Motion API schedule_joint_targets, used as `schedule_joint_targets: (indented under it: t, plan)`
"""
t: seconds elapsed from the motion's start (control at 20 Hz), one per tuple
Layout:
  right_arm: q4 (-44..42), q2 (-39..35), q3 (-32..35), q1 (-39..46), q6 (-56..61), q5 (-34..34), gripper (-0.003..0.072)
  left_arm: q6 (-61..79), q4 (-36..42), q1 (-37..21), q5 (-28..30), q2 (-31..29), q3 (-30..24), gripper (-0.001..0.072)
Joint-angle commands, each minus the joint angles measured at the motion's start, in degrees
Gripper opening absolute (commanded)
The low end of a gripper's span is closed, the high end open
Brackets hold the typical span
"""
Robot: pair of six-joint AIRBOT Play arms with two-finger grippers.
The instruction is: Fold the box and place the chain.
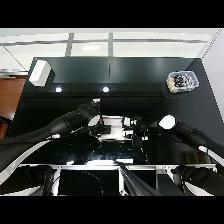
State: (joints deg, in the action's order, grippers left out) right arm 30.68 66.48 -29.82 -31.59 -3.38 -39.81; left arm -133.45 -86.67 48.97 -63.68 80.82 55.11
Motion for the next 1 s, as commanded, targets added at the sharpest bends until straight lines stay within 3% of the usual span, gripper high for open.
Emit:
schedule_joint_targets:
  t: [0.0, 0.05, 0.15, 0.2, 0.25, 0.3, 0.35, 0.45, 0.5, 0.55, 0.75, 0.95]
  plan:
    - [-1.73, 1.05, -0.04, -1.2, 0.11, 0.26, 0.0302, -0.07, 0.22, -0.04, 0.17, 0.02, -0.02, 0.0027]
    - [-1.68, 1.05, -0.04, -1.29, 0.11, 0.5, 0.0301, -0.07, 0.33, -0.04, 0.17, 0.02, -0.02, 0.0027]
    - [-1.7, 1.05, -0.04, -1.29, 0.13, 0.46, 0.0168, -0.07, 0.39, -0.04, 0.17, 0.02, -0.02, 0.0028]
    - [-1.75, 1.05, -0.04, -1.29, 0.13, 0.76, 0.0334, -0.07, 0.39, -0.04, 0.17, 0.02, -0.02, 0.0028]
    - [-1.73, 1.05, -0.04, -1.29, 0.15, 1.11, 0.0432, -0.07, 0.39, -0.04, 0.17, 0.02, -0.02, 0.0027]
    - [-1.68, 1.05, -0.04, -1.27, 0.13, 1.49, 0.0399, -0.07, 0.39, -0.04, 0.17, 0.02, -0.02, 0.0027]
    - [-1.68, 1.05, -0.04, -1.27, 0.15, 1.81, 0.0225, -0.07, 0.39, -0.04, 0.17, 0.02, -0.02, 0.0028]
    - [-1.7, 1.05, -0.04, -1.27, 0.17, 2.97, 0.03, -0.07, 0.39, -0.04, 0.17, 0.02, -0.02, 0.0028]
    - [-1.64, 0.9, -0.04, -1.01, 0.76, 2.86, 0.0142, -0.09, 0.39, -0.04, 0.28, 0.02, 0.0, 0.0028]
    - [-1.53, -0.15, -0.11, -0.24, 4.46, 0.81, 0.0056, -0.09, 0.39, -0.04, 0.48, 0.02, 0.0, 0.0028]
    - [10.64, -10.54, -0.13, 8.83, 33.59, -11.39, 0.0043, -0.09, 0.37, -0.04, 0.26, 0.02, -0.02, 0.0028]
    - [20.74, -20.39, -0.07, 27.71, 59.67, -19.52, 0.0043, -0.09, 0.39, -0.07, 0.39, 0.02, -0.02, 0.0027]
